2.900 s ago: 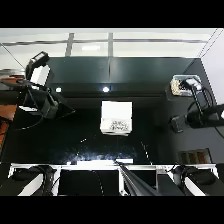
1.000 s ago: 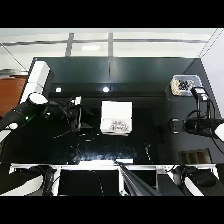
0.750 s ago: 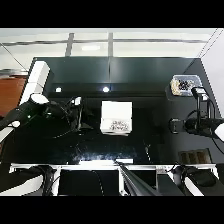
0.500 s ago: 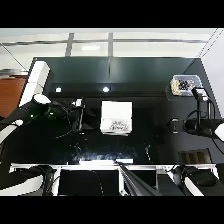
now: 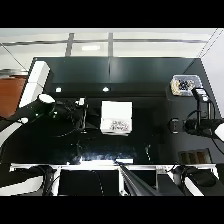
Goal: Fold the box and place the chain.
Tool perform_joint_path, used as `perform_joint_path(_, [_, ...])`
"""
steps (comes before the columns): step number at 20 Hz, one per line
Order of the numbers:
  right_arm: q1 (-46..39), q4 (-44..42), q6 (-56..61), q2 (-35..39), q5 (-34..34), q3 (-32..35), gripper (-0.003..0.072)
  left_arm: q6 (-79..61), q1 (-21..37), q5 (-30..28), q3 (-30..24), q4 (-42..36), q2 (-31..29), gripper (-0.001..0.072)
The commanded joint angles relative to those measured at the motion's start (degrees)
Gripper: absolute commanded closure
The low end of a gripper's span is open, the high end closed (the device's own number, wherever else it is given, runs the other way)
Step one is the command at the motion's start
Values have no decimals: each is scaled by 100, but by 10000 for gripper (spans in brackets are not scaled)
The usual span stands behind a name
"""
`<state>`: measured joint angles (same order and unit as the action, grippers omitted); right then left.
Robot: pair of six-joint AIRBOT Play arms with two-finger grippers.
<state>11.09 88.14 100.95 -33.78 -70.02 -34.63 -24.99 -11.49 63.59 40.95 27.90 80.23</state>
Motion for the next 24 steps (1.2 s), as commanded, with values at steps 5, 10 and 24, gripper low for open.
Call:
perform_joint_path(5, [-2, -2, 2, 4, 90, 2, -24, 199, -249, -50, 83, 304, 57, 3])
perform_joint_path(10, [-2, 0, 4, 7, 90, 2, -24, 409, -293, -33, 221, 323, 173, 4])
perform_joint_path(24, [-2, 13, 28, 4, 205, 2, -24, 597, -483, -249, 243, 533, 179, 3])
